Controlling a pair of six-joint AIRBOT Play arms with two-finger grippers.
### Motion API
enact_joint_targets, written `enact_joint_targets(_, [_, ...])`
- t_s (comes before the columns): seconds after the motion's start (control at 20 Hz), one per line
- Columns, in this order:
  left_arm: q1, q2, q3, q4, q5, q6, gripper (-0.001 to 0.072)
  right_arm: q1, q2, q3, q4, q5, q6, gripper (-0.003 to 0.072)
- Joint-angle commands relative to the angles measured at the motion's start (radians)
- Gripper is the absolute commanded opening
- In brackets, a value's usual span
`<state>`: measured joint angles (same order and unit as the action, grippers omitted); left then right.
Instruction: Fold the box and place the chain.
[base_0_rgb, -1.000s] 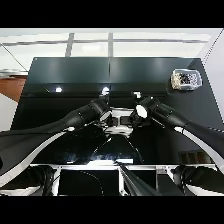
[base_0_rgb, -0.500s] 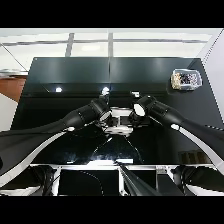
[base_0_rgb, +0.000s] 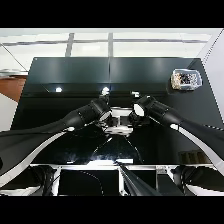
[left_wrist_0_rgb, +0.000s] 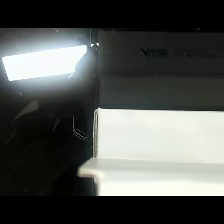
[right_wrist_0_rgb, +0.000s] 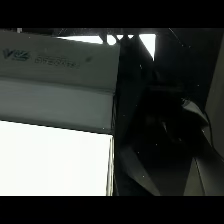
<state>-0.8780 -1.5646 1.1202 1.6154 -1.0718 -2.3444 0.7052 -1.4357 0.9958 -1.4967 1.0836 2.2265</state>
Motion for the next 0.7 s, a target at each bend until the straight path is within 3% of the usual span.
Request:
enact_joint_targets(0.0, [0.000,-0.001,0.001,0.000,0.005,-0.001,0.0028,0.000,-0.006,0.001,0.000,-0.006,0.000,0.0126])
enact_joint_targets(0.1, [0.000,-0.001,0.001,0.000,0.005,-0.001,0.0027,0.000,-0.007,0.001,0.000,-0.010,0.000,0.0125])
enact_joint_targets(0.15, [0.000,-0.001,0.001,0.000,0.005,-0.001,0.0027,0.000,-0.007,0.001,0.000,-0.010,-0.002,0.0052])
enact_joint_targets(0.2, [0.000,-0.001,0.001,0.000,0.005,-0.001,0.0027,0.000,-0.007,0.001,0.000,-0.012,-0.001,0.0039])
enact_joint_targets(0.5, [0.000,-0.001,0.001,0.000,0.005,-0.001,0.0028,0.000,-0.005,0.001,-0.003,-0.012,-0.001,0.0041])
enact_joint_targets(0.6, [0.000,-0.001,0.001,0.000,0.005,-0.001,0.0027,-0.001,0.001,0.001,-0.006,-0.012,-0.001,0.0268])
enact_joint_targets(0.65, [0.000,-0.001,0.001,0.000,0.005,-0.001,0.0027,-0.001,0.005,0.001,-0.016,-0.012,-0.001,0.0268])
